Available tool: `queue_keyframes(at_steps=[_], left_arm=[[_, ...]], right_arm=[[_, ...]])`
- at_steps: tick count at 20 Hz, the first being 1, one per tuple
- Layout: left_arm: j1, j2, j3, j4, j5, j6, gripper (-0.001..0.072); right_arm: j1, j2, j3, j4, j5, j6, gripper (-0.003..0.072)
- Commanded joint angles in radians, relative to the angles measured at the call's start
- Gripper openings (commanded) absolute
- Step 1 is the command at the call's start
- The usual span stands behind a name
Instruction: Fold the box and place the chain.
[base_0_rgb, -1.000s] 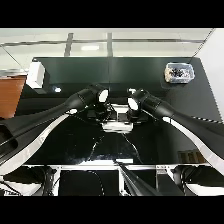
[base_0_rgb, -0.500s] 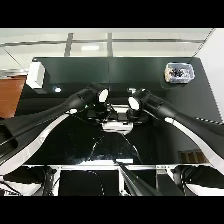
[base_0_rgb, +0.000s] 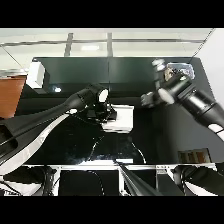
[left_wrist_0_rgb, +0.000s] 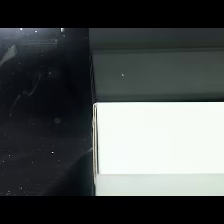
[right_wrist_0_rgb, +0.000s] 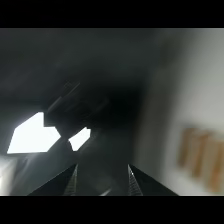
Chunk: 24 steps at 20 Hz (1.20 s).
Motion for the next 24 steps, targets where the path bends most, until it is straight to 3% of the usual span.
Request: queue_keyframes(at_steps=[1,3,4,7,9,12,14,20,21,22,23,24], left_arm=[[0.001,0.000,0.001,0.000,-0.003,0.000,0.0027],[0.001,0.000,0.001,0.001,-0.003,0.000,0.0027],[0.001,0.000,0.001,0.000,-0.003,0.000,0.0028],[0.001,0.000,0.001,0.000,-0.003,0.000,0.0028],[0.001,0.000,0.001,0.000,-0.003,0.000,0.0028],[0.001,0.000,0.001,0.001,0.000,0.000,0.0027],[0.001,0.000,0.001,0.000,-0.001,0.000,0.0027],[0.001,0.000,0.001,0.000,-0.003,0.000,0.0027],[0.001,0.000,0.001,0.000,-0.003,0.000,0.0027],[0.001,0.000,0.001,0.000,-0.003,0.000,0.0028],[0.001,0.000,0.001,0.000,-0.002,0.000,0.0028],[0.001,0.000,0.001,0.000,-0.001,0.000,0.0028]], right_arm=[[-0.241,-0.031,-0.006,-0.132,-0.247,-0.005,0.0651],[-0.420,-0.129,0.049,0.048,-0.370,-0.004,0.0649],[-0.491,-0.199,0.120,0.132,-0.370,-0.008,0.0649],[-0.627,-0.447,0.433,0.294,-0.236,-0.074,0.0649],[-0.650,-0.605,0.640,0.308,-0.137,-0.101,0.0648],[-0.653,-0.776,0.849,0.332,-0.087,-0.121,0.0648],[-0.654,-0.853,0.926,0.339,-0.071,-0.121,0.0567],[-0.660,-0.930,0.933,0.342,-0.030,-0.144,0.0531],[-0.661,-0.930,0.933,0.342,-0.028,-0.150,0.0443],[-0.661,-0.927,0.934,0.343,-0.026,-0.160,0.0202],[-0.661,-0.918,0.935,0.343,-0.023,-0.163,0.0098],[-0.661,-0.905,0.937,0.346,-0.019,-0.180,0.0058]])
